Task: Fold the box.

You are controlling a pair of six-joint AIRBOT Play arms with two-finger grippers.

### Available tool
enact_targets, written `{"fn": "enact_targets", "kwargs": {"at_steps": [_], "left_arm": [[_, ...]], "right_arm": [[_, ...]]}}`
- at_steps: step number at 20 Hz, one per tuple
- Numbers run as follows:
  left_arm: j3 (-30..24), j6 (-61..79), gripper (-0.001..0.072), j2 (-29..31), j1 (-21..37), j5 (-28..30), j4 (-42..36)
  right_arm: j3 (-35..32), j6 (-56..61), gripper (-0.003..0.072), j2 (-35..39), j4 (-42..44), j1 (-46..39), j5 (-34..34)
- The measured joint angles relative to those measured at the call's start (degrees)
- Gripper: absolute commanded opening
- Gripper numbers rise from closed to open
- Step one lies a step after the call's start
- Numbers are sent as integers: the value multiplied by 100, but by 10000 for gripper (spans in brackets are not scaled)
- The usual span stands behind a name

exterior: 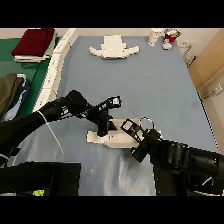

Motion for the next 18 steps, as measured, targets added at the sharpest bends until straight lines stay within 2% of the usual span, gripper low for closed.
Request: {"fn": "enact_targets", "kwargs": {"at_steps": [4, 9, 11, 14, 18], "left_arm": [[0, -2, 12, 0, 0, 2, 0], [0, 0, 12, 0, 2, 2, 0], [0, 0, 12, 0, 2, 2, 0], [0, 0, 12, 0, 2, 2, 0], [0, -2, 12, 0, 2, 0, 0]], "right_arm": [[2, -616, 720, 144, 155, -566, 42], [2, -2494, 720, 199, 1069, -1574, 332], [-2, -3644, 720, 199, 1681, -2098, 461], [-72, -5840, 720, 175, 3029, -3042, 584], [-229, -8505, 720, -98, 4732, -4085, 468]]}}
